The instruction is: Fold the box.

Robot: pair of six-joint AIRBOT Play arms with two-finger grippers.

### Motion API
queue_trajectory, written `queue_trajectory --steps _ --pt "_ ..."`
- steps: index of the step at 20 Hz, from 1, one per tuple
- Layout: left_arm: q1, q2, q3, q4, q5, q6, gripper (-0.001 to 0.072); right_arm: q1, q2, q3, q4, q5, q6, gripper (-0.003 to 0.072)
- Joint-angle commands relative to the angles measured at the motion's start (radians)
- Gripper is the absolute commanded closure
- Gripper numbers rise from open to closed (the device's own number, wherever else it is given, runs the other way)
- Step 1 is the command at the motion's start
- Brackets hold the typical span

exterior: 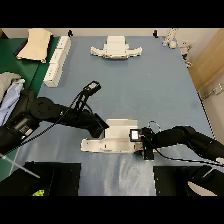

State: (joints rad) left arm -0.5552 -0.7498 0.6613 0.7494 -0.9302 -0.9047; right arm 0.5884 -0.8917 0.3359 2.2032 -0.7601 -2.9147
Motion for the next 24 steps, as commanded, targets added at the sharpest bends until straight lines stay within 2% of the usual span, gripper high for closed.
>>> queue_trajectory --steps 1,4,5,6,10,13,16,20,21,22,23,24 --pt "0.011 0.135 -0.048 0.225 -0.054 0.080 0.0695 0.000 0.000 0.000 0.000 0.000 0.000 0.0119" --pt "0.072 0.196 -0.114 0.219 -0.127 0.442 0.0690 0.000 0.000 0.000 0.000 0.000 0.000 0.0120" --pt "0.090 0.199 -0.133 0.209 -0.126 0.496 0.0407 -0.001 0.000 0.000 0.000 0.000 0.000 0.0119" --pt "0.102 0.196 -0.151 0.193 -0.116 0.505 0.0029 0.000 0.000 0.000 0.000 0.000 0.000 0.0120" --pt "0.087 0.142 -0.229 0.122 -0.088 0.577 0.0018 -0.001 0.000 0.000 0.000 0.000 0.000 0.0120" --pt "0.032 0.071 -0.267 0.118 -0.019 0.690 0.0019 0.000 0.000 0.000 0.000 0.000 0.000 0.0119" --pt "-0.014 -0.008 -0.267 0.055 0.061 0.746 0.0019 0.000 0.000 0.000 0.000 0.000 0.000 0.0120" --pt "-0.046 -0.105 -0.267 -0.055 0.121 0.843 0.0020 0.000 0.000 0.000 0.000 0.000 0.000 0.0120" --pt "-0.050 -0.121 -0.267 -0.055 0.138 0.843 0.0041 -0.001 0.000 0.000 0.000 0.000 0.000 0.0120" --pt "-0.050 -0.131 -0.267 -0.055 0.150 0.843 0.0188 -0.001 0.000 0.000 0.000 0.000 0.000 0.0119" --pt "-0.050 -0.137 -0.267 -0.055 0.165 0.845 0.0298 0.000 0.000 0.000 0.000 0.000 0.000 0.0120" --pt "-0.050 -0.139 -0.267 -0.060 0.171 0.845 0.0312 -0.001 0.000 0.000 0.000 0.000 0.000 0.0119"
